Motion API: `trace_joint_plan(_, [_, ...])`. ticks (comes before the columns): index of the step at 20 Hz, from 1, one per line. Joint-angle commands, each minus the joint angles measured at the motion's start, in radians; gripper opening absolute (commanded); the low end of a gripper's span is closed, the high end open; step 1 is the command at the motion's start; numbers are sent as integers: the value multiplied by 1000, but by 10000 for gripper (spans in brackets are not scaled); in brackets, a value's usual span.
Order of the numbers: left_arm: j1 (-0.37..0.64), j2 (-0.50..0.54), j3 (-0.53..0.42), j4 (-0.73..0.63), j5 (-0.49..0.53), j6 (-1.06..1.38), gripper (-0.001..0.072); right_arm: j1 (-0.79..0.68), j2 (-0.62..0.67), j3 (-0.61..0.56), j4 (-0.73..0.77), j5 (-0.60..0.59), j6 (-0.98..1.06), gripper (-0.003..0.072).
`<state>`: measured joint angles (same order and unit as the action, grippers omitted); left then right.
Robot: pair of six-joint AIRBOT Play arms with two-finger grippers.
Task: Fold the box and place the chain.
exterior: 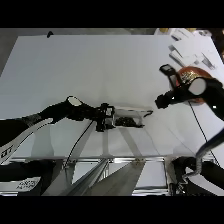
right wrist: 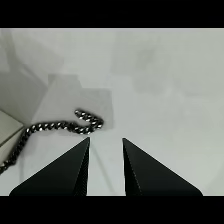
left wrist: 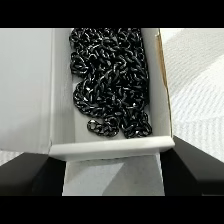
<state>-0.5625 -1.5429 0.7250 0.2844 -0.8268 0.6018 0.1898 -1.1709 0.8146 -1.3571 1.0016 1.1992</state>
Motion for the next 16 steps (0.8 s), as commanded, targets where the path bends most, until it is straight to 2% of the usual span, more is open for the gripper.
trace_joint_plan(1, [0,0,0,0,0,0,69,83,-93,-11,-76,-16,45,231])
trace_joint_plan(4, [0,0,0,0,0,0,69,108,-139,-11,-150,-15,151,320])
trace_joint_plan(12, [0,0,0,0,0,0,69,108,-172,-11,-110,-30,159,314])
trace_joint_plan(13, [0,0,0,0,0,0,69,108,-187,-11,-99,-30,160,300])
trace_joint_plan(15, [0,0,0,0,0,0,69,116,-198,-11,-94,-30,166,147])
trace_joint_plan(16, [0,0,0,0,0,0,69,122,-196,-11,-96,-27,166,105])
